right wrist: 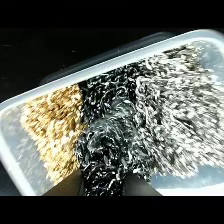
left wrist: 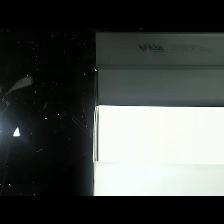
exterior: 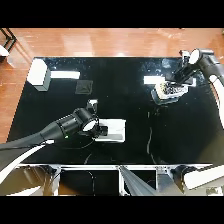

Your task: Fold the box and place the chain.

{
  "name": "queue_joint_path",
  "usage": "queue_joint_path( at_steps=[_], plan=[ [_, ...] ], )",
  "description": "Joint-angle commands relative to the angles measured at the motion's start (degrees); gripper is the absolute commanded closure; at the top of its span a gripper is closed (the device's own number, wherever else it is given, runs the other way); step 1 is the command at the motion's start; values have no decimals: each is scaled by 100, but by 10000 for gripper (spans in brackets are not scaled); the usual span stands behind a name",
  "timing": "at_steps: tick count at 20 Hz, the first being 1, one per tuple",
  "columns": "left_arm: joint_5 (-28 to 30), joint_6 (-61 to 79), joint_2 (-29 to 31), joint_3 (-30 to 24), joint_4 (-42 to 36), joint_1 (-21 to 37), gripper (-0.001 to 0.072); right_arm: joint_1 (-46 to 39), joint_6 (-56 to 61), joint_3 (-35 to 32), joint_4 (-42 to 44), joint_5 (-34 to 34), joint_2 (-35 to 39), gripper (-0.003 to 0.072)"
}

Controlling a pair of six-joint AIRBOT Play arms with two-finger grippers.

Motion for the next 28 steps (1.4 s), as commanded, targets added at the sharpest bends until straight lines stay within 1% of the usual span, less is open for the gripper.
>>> queue_joint_path(
  at_steps=[1,5,9,13,16,18,19,21,24,26,28],
  plan=[
    [-2,0,-2,0,2,0,691,-7,-245,7,-9,70,481,666],
    [-2,0,-2,0,0,0,691,-11,-273,7,61,101,1102,666],
    [2,0,-2,0,2,0,691,-11,-417,7,446,221,1838,666],
    [-2,0,-2,0,2,0,691,-4,-544,7,837,262,2728,666],
    [0,0,-2,0,2,0,691,177,-667,0,1060,616,3410,666],
    [0,0,-2,0,2,0,691,505,-719,-114,1058,824,3884,666],
    [0,0,-2,0,4,0,691,697,-721,-199,1056,1058,4098,666],
    [2,4,-2,0,9,0,691,1117,-719,-505,1056,1488,4494,666],
    [7,2,-2,0,28,0,691,1766,-713,-1279,1217,1744,5016,666],
    [9,2,-2,0,28,0,691,2258,-656,-1829,1864,1648,5174,666],
    [9,2,-2,0,46,0,691,2828,-584,-2343,2444,1106,5167,666]
  ],
)
